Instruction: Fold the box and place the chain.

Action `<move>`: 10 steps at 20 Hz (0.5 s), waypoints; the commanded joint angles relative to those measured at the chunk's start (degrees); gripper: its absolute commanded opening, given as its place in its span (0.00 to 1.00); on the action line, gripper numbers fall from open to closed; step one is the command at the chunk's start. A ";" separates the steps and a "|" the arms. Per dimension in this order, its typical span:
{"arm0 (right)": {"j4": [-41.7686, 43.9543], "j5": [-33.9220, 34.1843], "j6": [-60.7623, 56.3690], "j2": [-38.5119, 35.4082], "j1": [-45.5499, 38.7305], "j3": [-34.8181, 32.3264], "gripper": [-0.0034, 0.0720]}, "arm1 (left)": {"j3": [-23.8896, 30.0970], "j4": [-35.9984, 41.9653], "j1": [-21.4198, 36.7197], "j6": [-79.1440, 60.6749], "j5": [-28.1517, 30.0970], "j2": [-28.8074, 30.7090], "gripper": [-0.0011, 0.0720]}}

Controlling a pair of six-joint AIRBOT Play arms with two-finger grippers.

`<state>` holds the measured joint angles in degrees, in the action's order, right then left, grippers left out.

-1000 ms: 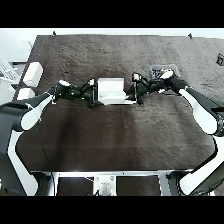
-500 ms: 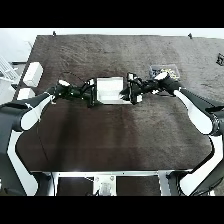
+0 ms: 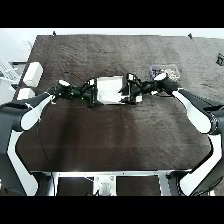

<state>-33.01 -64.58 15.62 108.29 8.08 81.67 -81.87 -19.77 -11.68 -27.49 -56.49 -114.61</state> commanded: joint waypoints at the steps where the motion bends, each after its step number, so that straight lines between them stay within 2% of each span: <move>1: -0.48 -1.09 -0.13 0.09 -0.04 -0.04 1.00 | 0.02 0.04 -0.02 0.11 -0.07 0.00 0.49; 2: -0.39 -1.01 -0.63 0.04 -0.46 0.04 1.00 | 0.02 0.04 -0.02 0.11 -0.07 0.00 0.49; 3: -1.01 -1.09 -1.05 -0.22 -0.94 0.22 0.70 | 0.02 0.07 -0.02 0.11 -0.07 0.00 0.49; 4: -1.05 -2.01 -1.99 -0.87 -1.81 0.31 0.29 | 0.02 0.07 -0.02 0.11 -0.04 0.00 0.49; 5: -1.46 -2.64 -2.80 -1.73 -2.75 0.31 0.26 | 0.02 0.07 -0.02 0.11 -0.04 0.00 0.49; 6: -2.62 -3.52 -3.93 -2.80 -3.76 0.28 0.16 | 0.02 0.07 -0.02 0.11 -0.07 0.00 0.49; 8: -4.42 -5.14 -7.43 -5.33 -5.53 0.24 0.12 | 0.02 0.04 -0.02 0.11 -0.04 0.00 0.49; 9: -4.52 -5.57 -10.05 -6.84 -6.51 0.24 0.06 | 0.02 0.04 -0.02 0.11 -0.04 0.00 0.49; 10: -4.52 -5.53 -13.25 -8.22 -7.45 0.24 0.06 | 0.02 0.07 -0.02 0.11 -0.02 0.00 0.49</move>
<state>-36.12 -68.77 9.10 103.20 2.98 81.89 -81.84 -19.68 -11.70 -27.29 -56.53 -114.63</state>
